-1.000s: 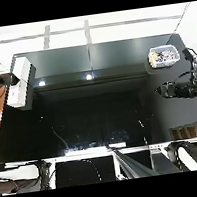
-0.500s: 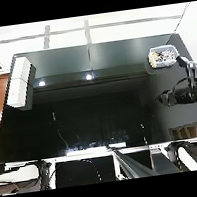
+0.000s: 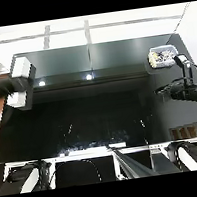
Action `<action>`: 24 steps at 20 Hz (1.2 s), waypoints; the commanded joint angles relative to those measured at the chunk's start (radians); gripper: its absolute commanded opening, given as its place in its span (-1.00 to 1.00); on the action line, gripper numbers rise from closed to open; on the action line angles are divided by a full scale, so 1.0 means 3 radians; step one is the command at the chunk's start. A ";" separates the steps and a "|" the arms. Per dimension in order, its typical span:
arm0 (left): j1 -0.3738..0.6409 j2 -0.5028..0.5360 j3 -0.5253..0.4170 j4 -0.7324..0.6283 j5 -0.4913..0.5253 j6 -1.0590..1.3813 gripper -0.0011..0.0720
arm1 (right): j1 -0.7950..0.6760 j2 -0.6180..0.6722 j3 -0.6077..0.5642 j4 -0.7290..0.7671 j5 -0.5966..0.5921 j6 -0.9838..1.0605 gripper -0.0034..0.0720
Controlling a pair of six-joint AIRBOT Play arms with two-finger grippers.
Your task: Fold the box and place the chain.
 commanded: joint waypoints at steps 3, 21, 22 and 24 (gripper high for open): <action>-0.0267 0.0740 -0.1171 0.0052 0.0858 -0.0109 -0.91 | 0.0025 0.0005 -0.0154 0.0058 -0.0621 -0.0174 -0.88; -0.0257 0.0739 -0.1174 0.0036 0.0835 -0.0123 -0.90 | 0.0025 0.0005 -0.0154 0.0057 -0.0621 -0.0174 -0.88; -0.0257 0.0739 -0.1174 0.0036 0.0835 -0.0123 -0.90 | 0.0025 0.0004 -0.0154 0.0058 -0.0621 -0.0174 -0.88; -0.0257 0.0739 -0.1174 0.0036 0.0835 -0.0123 -0.90 | 0.0025 0.0005 -0.0154 0.0058 -0.0621 -0.0174 -0.88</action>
